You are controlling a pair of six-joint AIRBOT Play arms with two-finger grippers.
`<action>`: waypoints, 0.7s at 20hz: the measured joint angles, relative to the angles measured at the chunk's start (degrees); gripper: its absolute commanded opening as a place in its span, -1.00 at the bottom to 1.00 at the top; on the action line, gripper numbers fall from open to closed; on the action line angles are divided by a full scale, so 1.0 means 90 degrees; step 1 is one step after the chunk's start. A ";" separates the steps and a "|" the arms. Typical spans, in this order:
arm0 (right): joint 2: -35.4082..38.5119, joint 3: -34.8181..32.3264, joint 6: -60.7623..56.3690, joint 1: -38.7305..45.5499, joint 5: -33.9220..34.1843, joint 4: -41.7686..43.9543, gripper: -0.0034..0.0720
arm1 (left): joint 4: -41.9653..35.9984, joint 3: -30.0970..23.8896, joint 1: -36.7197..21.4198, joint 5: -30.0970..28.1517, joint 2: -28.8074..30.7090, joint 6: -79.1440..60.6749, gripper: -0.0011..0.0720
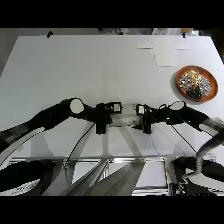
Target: Fold the box and place the chain.
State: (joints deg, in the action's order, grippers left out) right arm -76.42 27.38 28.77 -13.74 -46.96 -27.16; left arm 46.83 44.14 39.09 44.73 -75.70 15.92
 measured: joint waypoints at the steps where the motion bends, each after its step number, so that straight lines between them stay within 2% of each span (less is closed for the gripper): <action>1: 0.0002 0.0000 0.0000 0.0000 0.0000 0.0002 -0.11 | 0.0107 0.0000 -0.0056 0.0085 0.0175 0.0223 -0.96; 5: 0.0000 0.0000 0.0000 0.0000 0.0000 0.0002 -0.11 | 0.0648 0.0000 -0.0369 0.0398 0.1071 0.1639 -0.97; 9: 0.0002 0.0000 0.0002 0.0000 0.0000 0.0002 -0.11 | 0.1574 0.0000 -0.0799 0.0886 0.1965 0.3995 -0.97; 11: 0.0000 0.0000 0.0002 0.0000 0.0000 0.0002 -0.11 | 0.2093 -0.0002 -0.1013 0.1217 0.2171 0.5333 -0.97; 14: 0.0000 0.0000 0.0002 0.0000 0.0000 0.0002 -0.11 | 0.2531 -0.0085 -0.1256 0.1547 0.2123 0.7057 -0.97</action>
